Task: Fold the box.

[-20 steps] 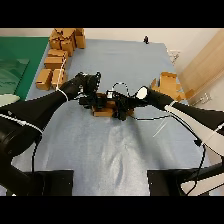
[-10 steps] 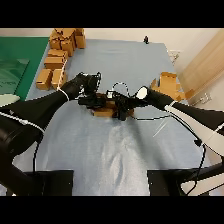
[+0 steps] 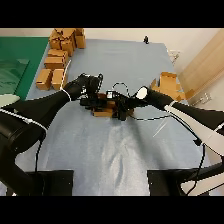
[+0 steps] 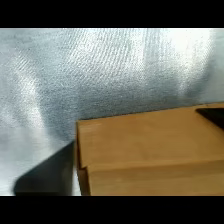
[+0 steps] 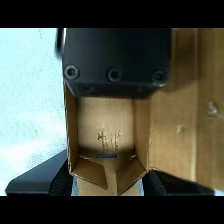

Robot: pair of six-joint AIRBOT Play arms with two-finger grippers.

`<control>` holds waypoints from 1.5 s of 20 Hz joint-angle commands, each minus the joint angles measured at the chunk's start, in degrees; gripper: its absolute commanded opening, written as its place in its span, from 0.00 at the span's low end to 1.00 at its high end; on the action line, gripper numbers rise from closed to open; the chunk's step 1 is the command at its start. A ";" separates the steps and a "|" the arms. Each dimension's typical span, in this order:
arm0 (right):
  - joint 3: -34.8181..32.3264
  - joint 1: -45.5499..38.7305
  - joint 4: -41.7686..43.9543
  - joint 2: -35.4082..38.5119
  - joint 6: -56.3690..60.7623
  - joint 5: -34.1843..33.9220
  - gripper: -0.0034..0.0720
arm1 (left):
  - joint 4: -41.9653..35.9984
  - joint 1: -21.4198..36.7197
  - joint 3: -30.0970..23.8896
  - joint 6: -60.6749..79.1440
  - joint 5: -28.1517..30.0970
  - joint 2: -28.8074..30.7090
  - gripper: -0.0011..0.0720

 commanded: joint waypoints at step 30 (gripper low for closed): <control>0.00 0.00 0.00 0.02 0.22 0.00 0.72 | -15.67 15.74 -9.68 48.83 -8.83 26.80 0.92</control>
